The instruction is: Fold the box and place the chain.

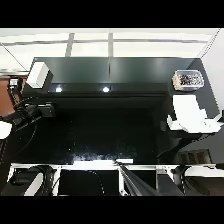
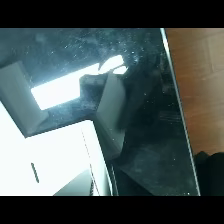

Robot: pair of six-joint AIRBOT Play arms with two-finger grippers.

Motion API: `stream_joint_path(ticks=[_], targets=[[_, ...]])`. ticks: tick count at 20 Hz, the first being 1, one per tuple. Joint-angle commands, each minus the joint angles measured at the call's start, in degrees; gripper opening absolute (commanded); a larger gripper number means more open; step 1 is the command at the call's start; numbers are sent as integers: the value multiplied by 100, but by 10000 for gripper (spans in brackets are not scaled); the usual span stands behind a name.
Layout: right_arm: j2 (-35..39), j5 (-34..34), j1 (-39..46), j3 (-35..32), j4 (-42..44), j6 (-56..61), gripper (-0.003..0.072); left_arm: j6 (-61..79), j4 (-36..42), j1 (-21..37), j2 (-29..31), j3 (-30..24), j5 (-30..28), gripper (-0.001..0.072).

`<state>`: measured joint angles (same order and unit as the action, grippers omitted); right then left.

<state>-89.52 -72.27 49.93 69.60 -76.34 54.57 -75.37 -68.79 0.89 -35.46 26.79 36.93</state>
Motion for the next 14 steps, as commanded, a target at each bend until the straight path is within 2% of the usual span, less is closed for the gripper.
stream_joint_path(ticks=[1, 2, 3, 4, 9, 12, 14], targets=[[-7, -219, -4, 28, 302, -531, 116, 2, 33, -2, -4, -2, 149, 711], [-4, -271, -4, 28, 522, -612, 115, 2, 31, 0, -4, -2, 203, 710], [-4, -363, -7, 28, 774, -732, 82, 2, 33, 0, -2, -2, 247, 709], [-4, -501, -4, 28, 1045, -898, 11, 2, 33, 0, -2, -2, 271, 709], [173, -881, -7, -20, 1845, -938, 10, 2, 52, -2, -2, -2, 278, 708], [675, -721, -81, -560, 2686, -1075, 11, 2, 101, -2, -2, -2, 275, 709], [1117, -166, -299, -1071, 3180, -741, 11, 0, 387, -2, -2, 0, 369, 709]])
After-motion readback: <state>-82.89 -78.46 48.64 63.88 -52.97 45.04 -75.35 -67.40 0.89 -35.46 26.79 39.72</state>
